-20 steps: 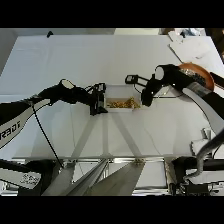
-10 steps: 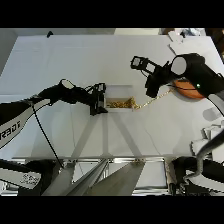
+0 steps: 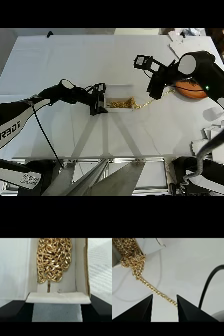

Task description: Fold the box and place the chain.

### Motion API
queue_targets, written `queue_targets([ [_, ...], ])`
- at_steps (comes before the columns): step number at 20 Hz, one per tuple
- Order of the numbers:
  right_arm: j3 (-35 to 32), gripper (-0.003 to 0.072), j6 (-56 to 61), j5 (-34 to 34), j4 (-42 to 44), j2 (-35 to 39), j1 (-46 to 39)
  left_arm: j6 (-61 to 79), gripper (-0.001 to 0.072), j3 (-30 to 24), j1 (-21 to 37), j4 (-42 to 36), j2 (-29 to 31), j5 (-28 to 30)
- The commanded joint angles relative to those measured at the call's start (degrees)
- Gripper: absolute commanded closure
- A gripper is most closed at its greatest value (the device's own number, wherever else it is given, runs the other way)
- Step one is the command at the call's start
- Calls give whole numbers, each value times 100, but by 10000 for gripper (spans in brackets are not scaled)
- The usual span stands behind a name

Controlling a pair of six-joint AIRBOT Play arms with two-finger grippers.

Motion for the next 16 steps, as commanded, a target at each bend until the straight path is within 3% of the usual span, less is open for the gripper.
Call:
queue_targets([
  [1,-44,344,-138,22,7,-216,4,2,455,0,2,2,-2,2],
  [2,-131,328,-286,-63,76,-308,4,0,455,0,2,2,-2,2],
  [3,-262,267,-485,-192,92,-387,4,0,455,0,2,2,-2,2],
  [6,-866,259,-1438,-656,439,-487,4,2,455,0,2,2,-2,2],
  [8,-1353,138,-2052,-1126,496,-531,4,2,455,0,2,2,-2,2],
  [13,-1613,141,-2120,-1729,931,-1034,4,0,455,0,0,2,-2,2],
  [15,-1613,172,-2118,-1847,970,-1246,4,0,455,0,2,2,-2,2],
  [16,-1613,222,-2114,-1897,966,-1318,4,0,455,0,0,2,-2,2],
])
